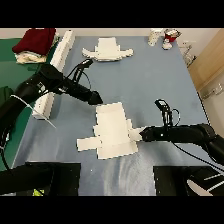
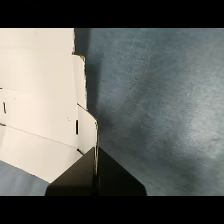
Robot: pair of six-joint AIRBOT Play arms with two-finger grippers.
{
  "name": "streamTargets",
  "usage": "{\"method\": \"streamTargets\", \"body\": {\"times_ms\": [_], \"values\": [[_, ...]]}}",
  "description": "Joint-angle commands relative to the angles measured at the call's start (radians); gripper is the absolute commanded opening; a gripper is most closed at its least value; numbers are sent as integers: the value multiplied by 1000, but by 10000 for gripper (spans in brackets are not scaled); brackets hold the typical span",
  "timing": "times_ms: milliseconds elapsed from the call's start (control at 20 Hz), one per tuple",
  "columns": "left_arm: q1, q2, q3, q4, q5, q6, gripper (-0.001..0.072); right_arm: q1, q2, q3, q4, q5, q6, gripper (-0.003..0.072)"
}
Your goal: Fold the box.
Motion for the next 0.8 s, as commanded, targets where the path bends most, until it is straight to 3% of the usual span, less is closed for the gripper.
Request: {"method": "streamTargets", "body": {"times_ms": [0,200,500,750], "values": [[113,0,-31,-3,-69,16,404,4,15,-21,-11,13,-1,1],[188,-86,-58,-6,-159,17,405,4,16,-21,-11,32,-2,0],[100,-319,-57,-123,-193,98,404,4,16,-21,-11,42,-2,1],[56,-376,-45,-236,-202,195,404,4,15,-21,-12,41,-1,1]]}}
